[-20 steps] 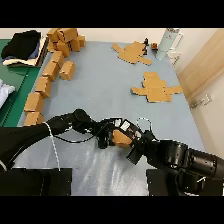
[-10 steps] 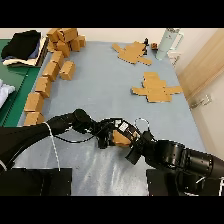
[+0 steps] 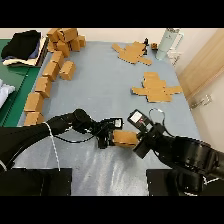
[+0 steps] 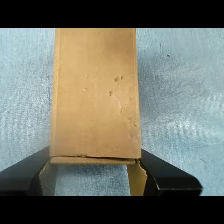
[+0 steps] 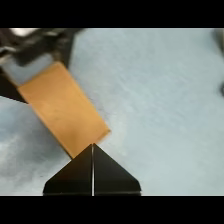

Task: Fold the box.

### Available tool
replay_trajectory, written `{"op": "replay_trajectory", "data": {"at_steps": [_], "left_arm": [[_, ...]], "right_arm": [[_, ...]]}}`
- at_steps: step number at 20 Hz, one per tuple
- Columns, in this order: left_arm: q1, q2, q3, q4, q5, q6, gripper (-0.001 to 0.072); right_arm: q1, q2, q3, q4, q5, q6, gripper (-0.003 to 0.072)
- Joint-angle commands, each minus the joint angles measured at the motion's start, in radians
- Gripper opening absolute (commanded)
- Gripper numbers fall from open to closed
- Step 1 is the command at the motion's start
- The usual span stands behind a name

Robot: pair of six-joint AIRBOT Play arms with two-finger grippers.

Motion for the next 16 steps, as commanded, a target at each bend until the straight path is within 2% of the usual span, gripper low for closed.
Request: {"op": "replay_trajectory", "data": {"at_steps": [1,8,13,16], "left_arm": [[0.0,0.0,0.001,0.0,0.0,0.001,0.0476],[0.0,0.0,0.001,0.0,0.002,0.003,0.0476],[0.001,0.0,0.001,0.0,0.023,0.024,0.0476],[0.0,0.0,0.001,0.0,0.022,0.024,0.0476]], "right_arm": [[0.0,0.028,0.01,-0.103,-0.084,0.048,0.0005],[0.0,-0.007,0.01,-0.039,0.062,0.045,0.0004],[0.0,-0.055,-0.007,0.095,0.105,-0.115,0.0003],[0.0,-0.126,-0.011,0.121,0.211,-0.134,0.0003]]}}
